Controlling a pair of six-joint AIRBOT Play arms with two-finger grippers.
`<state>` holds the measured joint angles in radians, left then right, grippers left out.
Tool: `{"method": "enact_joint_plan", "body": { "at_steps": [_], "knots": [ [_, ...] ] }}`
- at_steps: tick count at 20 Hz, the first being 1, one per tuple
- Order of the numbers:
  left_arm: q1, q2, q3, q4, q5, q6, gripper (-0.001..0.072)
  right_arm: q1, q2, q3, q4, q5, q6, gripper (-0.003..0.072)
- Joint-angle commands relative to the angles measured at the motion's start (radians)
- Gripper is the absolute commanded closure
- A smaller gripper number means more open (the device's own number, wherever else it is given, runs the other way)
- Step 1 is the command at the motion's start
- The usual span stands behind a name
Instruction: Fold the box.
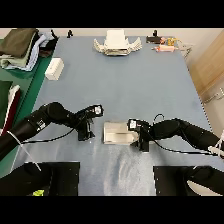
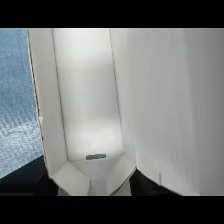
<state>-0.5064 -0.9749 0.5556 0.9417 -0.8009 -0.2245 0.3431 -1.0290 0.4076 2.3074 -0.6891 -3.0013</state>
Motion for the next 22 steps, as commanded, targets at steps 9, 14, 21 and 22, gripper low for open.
{"method": "enact_joint_plan", "body": {
  "at_steps": [9,14,21,22],
  "knots": [
    [-0.112,-0.087,-0.096,-0.302,0.129,0.397,0.0011,0.0,0.0,0.0,0.0,0.0,0.0,0.022],
    [-0.141,-0.108,-0.096,-0.375,0.151,0.444,0.0012,0.0,0.0,0.0,0.0,0.0,0.0,0.022],
    [-0.14,-0.11,-0.099,-0.404,0.183,0.449,0.0012,0.0,0.0,0.0,0.0,0.0,0.0,0.022],
    [-0.14,-0.11,-0.105,-0.404,0.182,0.449,0.0012,0.0,0.0,0.0,0.0,0.0,0.0,0.022]
  ]
}}
